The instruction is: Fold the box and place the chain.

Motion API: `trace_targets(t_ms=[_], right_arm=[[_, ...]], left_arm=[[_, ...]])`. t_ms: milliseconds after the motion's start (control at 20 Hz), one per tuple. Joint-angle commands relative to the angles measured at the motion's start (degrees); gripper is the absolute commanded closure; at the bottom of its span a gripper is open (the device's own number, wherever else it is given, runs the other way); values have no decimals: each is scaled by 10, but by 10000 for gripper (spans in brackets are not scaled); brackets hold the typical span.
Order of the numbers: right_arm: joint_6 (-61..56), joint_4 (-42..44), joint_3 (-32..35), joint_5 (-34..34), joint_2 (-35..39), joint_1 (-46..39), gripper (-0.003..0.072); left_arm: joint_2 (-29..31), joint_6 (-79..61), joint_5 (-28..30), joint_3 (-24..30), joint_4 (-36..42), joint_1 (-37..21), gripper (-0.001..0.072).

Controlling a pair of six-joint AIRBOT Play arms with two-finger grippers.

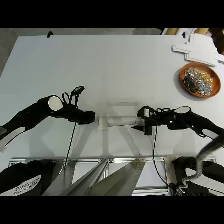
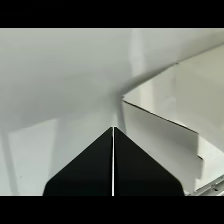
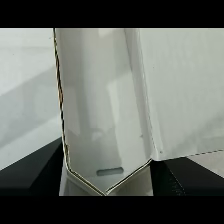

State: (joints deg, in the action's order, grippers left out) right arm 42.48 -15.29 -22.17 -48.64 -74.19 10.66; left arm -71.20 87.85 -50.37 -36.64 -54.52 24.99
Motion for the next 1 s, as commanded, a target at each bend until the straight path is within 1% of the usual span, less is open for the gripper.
trace_targets(t_ms=[0,150,300,450,600,650,750,850,900,950], right_arm=[[0,0,0,0,0,0,267],[0,0,0,0,0,0,267],[0,0,0,0,0,0,267],[0,0,0,0,0,0,267],[0,0,0,0,0,0,267],[0,0,0,0,0,0,267],[0,0,0,0,0,0,267],[0,0,0,0,0,0,267],[0,0,0,0,0,0,267],[0,0,0,0,0,0,267]], left_arm=[[-23,24,5,0,2,2,701],[-37,21,9,0,25,13,701],[-34,8,0,0,50,18,701],[-16,-4,-2,0,79,19,700],[19,-19,3,0,89,19,698],[28,-19,4,0,91,20,673],[37,-19,3,0,113,27,542],[37,-19,15,0,134,45,528],[35,-19,23,0,140,54,489],[33,-19,30,0,141,61,489]])
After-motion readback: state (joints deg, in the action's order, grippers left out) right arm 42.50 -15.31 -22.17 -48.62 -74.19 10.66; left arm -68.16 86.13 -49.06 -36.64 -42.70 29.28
